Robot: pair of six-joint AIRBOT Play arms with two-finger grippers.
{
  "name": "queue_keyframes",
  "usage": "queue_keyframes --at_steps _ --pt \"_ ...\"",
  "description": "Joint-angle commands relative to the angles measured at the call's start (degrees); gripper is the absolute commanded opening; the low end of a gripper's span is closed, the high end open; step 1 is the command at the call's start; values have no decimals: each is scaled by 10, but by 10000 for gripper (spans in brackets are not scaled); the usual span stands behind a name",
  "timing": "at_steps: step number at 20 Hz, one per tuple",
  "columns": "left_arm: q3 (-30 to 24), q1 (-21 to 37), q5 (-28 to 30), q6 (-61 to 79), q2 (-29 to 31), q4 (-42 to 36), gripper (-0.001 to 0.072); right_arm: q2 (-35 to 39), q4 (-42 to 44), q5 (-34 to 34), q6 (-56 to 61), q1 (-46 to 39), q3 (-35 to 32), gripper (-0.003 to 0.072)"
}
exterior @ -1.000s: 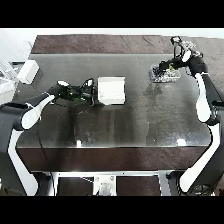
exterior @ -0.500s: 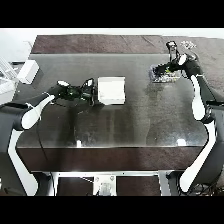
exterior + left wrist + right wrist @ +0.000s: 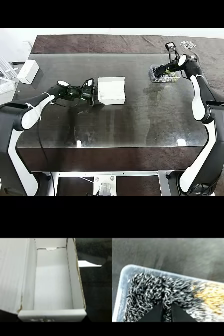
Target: Fold the box and place the chain.
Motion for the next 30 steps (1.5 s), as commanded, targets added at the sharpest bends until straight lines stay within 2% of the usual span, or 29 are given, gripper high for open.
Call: queue_keyframes --at_steps 1,10,15,19,22,25,30 --pt "0 0 0 0 0 0 524 46 -4 -6 9 0 1 2" --pt "0 0 0 0 0 0 524 249 -4 79 21 21 0 1" --pt "0 0 0 0 0 0 524 380 -4 74 -14 88 0 2" --pt "0 0 0 0 0 0 524 461 -4 40 -31 163 0 1" --pt "0 0 0 0 0 0 524 496 -4 15 -60 236 0 1" --pt "0 0 0 0 0 0 524 501 -4 8 -84 309 0 1" --pt "0 0 0 0 0 0 524 499 0 9 -82 360 -21 1"
